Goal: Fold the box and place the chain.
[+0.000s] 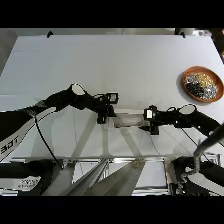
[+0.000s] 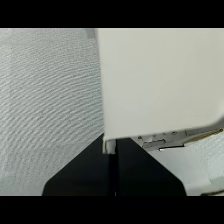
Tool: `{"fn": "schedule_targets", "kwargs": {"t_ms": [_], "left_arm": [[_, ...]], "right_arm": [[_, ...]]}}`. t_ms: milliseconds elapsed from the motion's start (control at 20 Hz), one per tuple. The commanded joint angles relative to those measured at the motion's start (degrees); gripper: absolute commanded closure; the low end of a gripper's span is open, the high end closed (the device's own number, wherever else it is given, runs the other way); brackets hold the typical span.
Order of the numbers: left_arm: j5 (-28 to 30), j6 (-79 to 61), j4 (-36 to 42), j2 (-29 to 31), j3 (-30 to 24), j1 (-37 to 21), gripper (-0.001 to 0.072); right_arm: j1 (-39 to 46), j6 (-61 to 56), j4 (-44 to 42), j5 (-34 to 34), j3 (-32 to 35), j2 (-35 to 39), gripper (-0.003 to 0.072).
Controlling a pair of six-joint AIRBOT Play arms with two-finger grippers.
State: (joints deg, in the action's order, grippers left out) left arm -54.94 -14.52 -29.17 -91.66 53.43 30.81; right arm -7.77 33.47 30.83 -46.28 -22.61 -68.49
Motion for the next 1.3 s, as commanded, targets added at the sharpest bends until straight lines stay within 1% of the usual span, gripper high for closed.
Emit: {"fn": "schedule_targets", "kwargs": {"t_ms": [0,150,950,1000,1050,1150,1200,1250], "left_arm": [[0.0,0.0,0.0,0.0,0.0,0.0,0.0698],[0.1,0.0,0.0,0.0,0.0,0.0,0.0698],[0.0,0.0,0.0,0.0,0.0,0.0,0.0698],[-0.4,0.4,0.0,0.0,0.0,0.0,0.0699],[-2.1,3.0,0.0,0.0,0.0,0.0,0.0700],[-1.0,3.4,-0.1,0.0,0.0,0.0,0.0699],[-1.0,3.4,-0.1,0.1,0.0,-0.2,0.0698],[-1.0,3.4,-0.5,0.3,0.0,-0.2,0.0670]], "right_arm": [[0.0,-0.5,0.0,0.3,0.0,0.0,0.0284],[0.0,-0.6,0.0,0.5,0.0,0.0,0.0270],[0.0,-0.6,0.2,-0.1,0.0,0.0,0.0274],[0.0,-0.6,0.2,-0.1,0.0,0.0,0.0274],[0.0,-0.6,0.2,-0.1,0.0,0.0,0.0274],[0.0,-0.6,0.2,-0.1,0.0,0.0,0.0274],[0.0,-0.6,0.2,-0.1,0.0,0.0,0.0274],[0.0,-0.6,0.2,-0.1,0.0,0.0,0.0274]]}}
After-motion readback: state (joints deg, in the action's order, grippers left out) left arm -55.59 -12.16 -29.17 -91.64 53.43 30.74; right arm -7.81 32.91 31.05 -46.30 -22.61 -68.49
